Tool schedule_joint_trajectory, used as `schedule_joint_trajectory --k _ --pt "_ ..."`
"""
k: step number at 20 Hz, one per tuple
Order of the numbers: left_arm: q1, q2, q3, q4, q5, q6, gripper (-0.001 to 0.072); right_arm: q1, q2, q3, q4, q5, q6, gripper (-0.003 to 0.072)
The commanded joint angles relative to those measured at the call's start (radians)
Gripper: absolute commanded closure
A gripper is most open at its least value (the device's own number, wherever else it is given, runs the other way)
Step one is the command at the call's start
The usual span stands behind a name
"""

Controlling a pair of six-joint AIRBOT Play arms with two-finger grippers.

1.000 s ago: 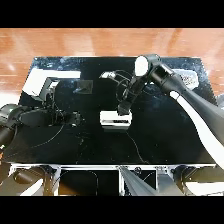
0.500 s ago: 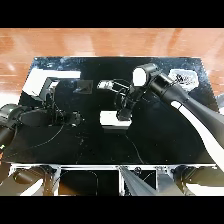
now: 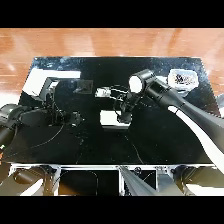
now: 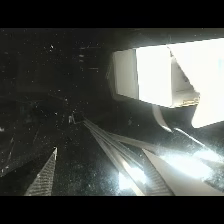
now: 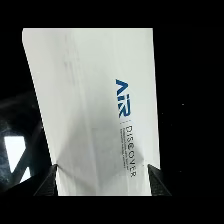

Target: Fold the box and place the chain.

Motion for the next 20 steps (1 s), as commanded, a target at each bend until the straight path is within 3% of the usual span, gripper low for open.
schedule_joint_trajectory --k 1,5,6,7,20 --pt "0.001 0.001 -0.001 0.000 -0.002 0.000 0.0093 0.002 -0.001 -0.003 -0.018 -0.039 -0.026 -0.0034" --pt "0.001 0.001 -0.001 0.000 -0.002 0.000 0.0094 0.002 -0.001 -0.003 -0.012 -0.032 -0.026 -0.0027" --pt "0.001 0.001 -0.001 0.000 -0.002 0.000 0.0094 0.002 -0.001 -0.003 -0.012 -0.028 -0.026 0.0057" --pt "0.001 0.001 -0.001 0.000 -0.003 0.000 0.0094 0.002 -0.001 -0.003 -0.012 -0.027 -0.026 0.0197" --pt "0.001 0.001 -0.001 0.000 -0.002 0.000 0.0093 0.002 -0.006 -0.005 -0.013 -0.054 -0.009 0.0208"
